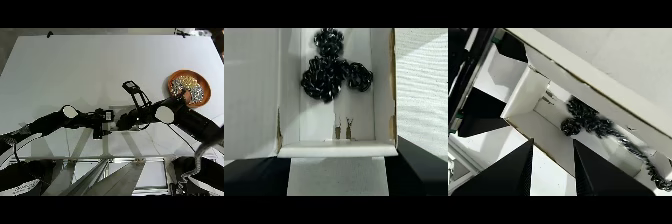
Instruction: Fold the box and place the chain.
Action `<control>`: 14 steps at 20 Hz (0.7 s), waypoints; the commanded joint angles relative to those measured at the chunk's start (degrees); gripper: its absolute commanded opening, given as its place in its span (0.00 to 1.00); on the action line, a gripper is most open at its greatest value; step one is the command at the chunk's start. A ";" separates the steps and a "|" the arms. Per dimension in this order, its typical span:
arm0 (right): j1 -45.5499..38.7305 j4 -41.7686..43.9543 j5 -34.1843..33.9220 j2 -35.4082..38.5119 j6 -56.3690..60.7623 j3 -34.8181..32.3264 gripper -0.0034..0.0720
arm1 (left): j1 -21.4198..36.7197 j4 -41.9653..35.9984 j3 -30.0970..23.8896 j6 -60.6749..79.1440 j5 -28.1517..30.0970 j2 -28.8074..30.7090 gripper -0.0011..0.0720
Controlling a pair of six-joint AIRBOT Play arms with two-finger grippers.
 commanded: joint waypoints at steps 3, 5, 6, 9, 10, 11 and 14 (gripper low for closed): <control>-2.80 -1.18 5.49 6.75 -0.33 -0.02 0.44 | 0.00 0.00 0.02 0.00 0.00 -0.02 0.11; -7.15 -5.79 9.68 12.63 -0.20 -0.02 0.45 | 0.00 0.00 0.02 0.00 0.00 -0.02 0.11; -10.32 -8.31 11.47 15.30 0.26 -0.02 0.46 | 0.00 0.00 0.02 0.00 0.00 -0.02 0.11; -22.69 -16.98 17.44 18.97 3.69 -0.22 0.74 | 0.00 0.00 0.02 0.00 0.00 -0.02 0.11; -26.71 -19.12 17.66 18.80 6.05 -1.36 0.78 | 0.00 0.00 0.02 0.00 0.02 -0.02 0.11; -30.25 -19.52 16.15 18.51 8.52 -2.93 0.78 | 0.00 0.00 0.02 0.00 0.00 -0.02 0.11; -37.81 -19.43 5.31 17.77 14.29 -9.75 0.77 | 0.00 0.00 0.02 0.00 0.02 -0.02 0.11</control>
